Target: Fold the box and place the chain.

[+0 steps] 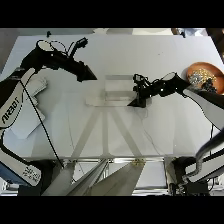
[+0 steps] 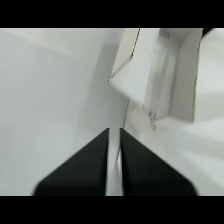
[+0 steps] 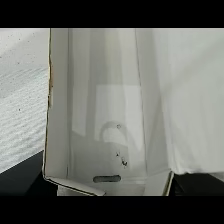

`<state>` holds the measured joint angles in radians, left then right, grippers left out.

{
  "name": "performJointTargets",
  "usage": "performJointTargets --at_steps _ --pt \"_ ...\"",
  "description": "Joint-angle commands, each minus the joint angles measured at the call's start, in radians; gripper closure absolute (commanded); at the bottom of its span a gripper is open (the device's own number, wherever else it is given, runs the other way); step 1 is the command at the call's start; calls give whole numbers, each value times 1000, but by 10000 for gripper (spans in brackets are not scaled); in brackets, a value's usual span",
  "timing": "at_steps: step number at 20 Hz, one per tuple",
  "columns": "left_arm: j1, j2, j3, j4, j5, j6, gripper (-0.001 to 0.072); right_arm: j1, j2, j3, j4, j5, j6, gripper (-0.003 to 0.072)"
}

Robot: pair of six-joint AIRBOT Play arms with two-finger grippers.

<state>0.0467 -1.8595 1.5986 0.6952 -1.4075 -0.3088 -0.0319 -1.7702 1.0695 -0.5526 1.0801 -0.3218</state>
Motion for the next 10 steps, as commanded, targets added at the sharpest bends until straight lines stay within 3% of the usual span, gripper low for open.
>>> performJointTargets --at_steps 1,2,4,6,10 --pt "-14 17 0 173 -8 71 471 0 0 1 0 2 0 186" --pt "-26 18 0 168 -1 86 410 0 0 1 0 1 0 186" --pt "-44 16 -2 132 2 109 405 0 0 1 0 1 0 186" --pt "-54 7 -3 75 -10 127 309 0 0 1 0 1 0 186" --pt "-75 36 -85 39 18 245 311 0 0 1 0 1 0 186"
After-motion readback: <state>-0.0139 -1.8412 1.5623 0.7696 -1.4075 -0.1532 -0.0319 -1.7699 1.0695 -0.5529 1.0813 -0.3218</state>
